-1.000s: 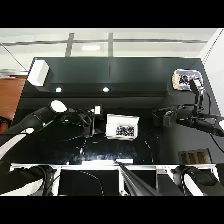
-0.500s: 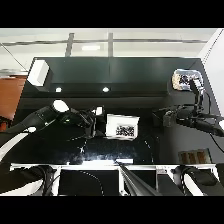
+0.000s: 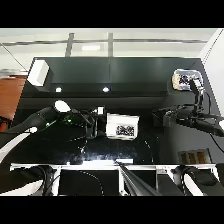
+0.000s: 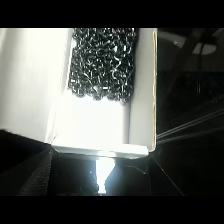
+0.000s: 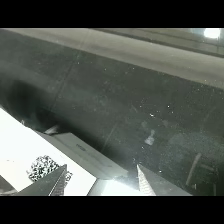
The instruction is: Fold the box and place the chain.
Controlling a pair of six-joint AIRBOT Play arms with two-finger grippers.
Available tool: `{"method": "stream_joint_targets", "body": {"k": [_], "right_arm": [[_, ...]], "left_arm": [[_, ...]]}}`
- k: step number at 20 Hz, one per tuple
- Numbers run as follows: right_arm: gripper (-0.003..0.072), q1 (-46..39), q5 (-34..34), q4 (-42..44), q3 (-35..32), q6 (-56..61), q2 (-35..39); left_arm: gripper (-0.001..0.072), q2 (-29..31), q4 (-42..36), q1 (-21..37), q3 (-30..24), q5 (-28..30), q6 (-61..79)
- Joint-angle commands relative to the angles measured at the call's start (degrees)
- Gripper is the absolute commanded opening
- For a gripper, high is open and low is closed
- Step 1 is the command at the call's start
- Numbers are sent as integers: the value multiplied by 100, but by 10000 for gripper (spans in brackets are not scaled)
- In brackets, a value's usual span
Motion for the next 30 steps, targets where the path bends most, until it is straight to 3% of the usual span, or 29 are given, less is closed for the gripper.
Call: {"method": "stream_joint_targets", "body": {"k": [1, 12, 30], "right_arm": [[513, -2, 0, 0, 4, 2, 2], [513, -2, 0, -2, 2, 2, 2], [513, -2, -2, -87, -7, 2, 0]], "left_arm": [[710, -15, -63, -20, 4, 57, 7], [710, -234, -258, -389, 7, 459, 9], [703, -258, -411, -564, 9, 393, 136]]}}
